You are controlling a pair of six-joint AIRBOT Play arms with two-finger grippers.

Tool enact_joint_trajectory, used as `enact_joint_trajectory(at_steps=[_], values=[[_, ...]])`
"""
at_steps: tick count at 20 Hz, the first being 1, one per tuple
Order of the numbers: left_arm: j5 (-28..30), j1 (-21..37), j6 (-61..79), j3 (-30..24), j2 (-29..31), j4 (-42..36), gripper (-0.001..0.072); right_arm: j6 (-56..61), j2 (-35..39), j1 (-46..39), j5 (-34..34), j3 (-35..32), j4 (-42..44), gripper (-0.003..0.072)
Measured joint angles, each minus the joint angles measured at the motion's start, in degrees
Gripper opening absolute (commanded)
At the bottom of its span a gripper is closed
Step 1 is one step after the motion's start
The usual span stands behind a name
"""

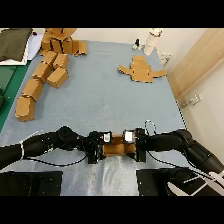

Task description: Fold the box.

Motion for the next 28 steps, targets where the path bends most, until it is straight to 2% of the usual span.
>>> enact_joint_trajectory(at_steps=[6,13,17,21,25,28], values=[[0.0,0.0,0.1,0.0,0.0,0.0,0.0593,4.0,7.0,0.0,-7.8,0.0,0.0,0.072],[0.0,0.0,0.1,0.0,0.0,-0.1,0.0593,13.9,10.1,0.0,-20.7,0.2,7.1,0.072],[0.0,0.0,0.1,0.0,0.0,-0.2,0.0593,17.4,10.4,0.0,-23.4,0.5,12.8,0.072],[-0.1,0.0,0.1,0.0,0.0,-0.1,0.0593,22.1,10.4,0.1,-22.6,1.4,14.6,0.072],[-0.1,0.0,0.1,0.0,0.0,-0.1,0.0593,34.3,10.4,0.0,-13.6,1.7,15.2,0.072],[-0.3,0.0,0.1,0.0,0.0,-0.3,0.0592,43.7,10.5,0.0,-9.3,1.7,15.6,0.072]])
